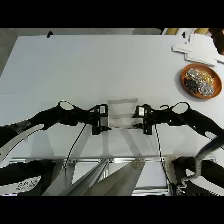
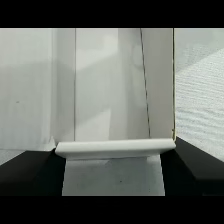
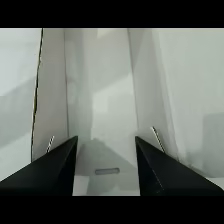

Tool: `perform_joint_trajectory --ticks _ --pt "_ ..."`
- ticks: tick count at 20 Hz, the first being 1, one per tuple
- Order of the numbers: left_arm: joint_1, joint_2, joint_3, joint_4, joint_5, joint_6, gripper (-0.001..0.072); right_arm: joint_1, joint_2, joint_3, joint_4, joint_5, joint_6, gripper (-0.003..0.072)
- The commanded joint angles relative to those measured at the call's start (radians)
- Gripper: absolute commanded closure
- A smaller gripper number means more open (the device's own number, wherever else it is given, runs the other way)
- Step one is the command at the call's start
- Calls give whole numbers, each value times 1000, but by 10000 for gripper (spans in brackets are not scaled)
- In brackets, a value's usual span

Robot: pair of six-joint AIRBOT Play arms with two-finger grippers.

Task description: Fold the box and place the chain.

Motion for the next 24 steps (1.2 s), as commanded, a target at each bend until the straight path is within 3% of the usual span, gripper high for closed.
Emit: perform_joint_trajectory --ticks 1,4,5,8,13,16,20,24 --pt "0 0 0 -1 0 0 697 1 45 0 -114 -3 123 452" --pt "0 0 0 0 0 0 697 -28 140 0 -299 35 290 640" --pt "0 0 0 -1 0 0 697 -46 175 0 -334 64 339 656" --pt "0 0 0 -1 0 0 697 -95 278 0 -341 93 516 669" --pt "0 0 0 0 0 0 697 -215 375 0 -285 27 845 669" --pt "0 0 0 0 0 0 697 -317 363 0 -309 -6 1110 669" --pt "0 0 0 0 0 0 697 -394 282 -1 -380 37 1431 669" --pt "0 0 0 -1 0 0 697 -344 158 -1 -341 100 1450 669"
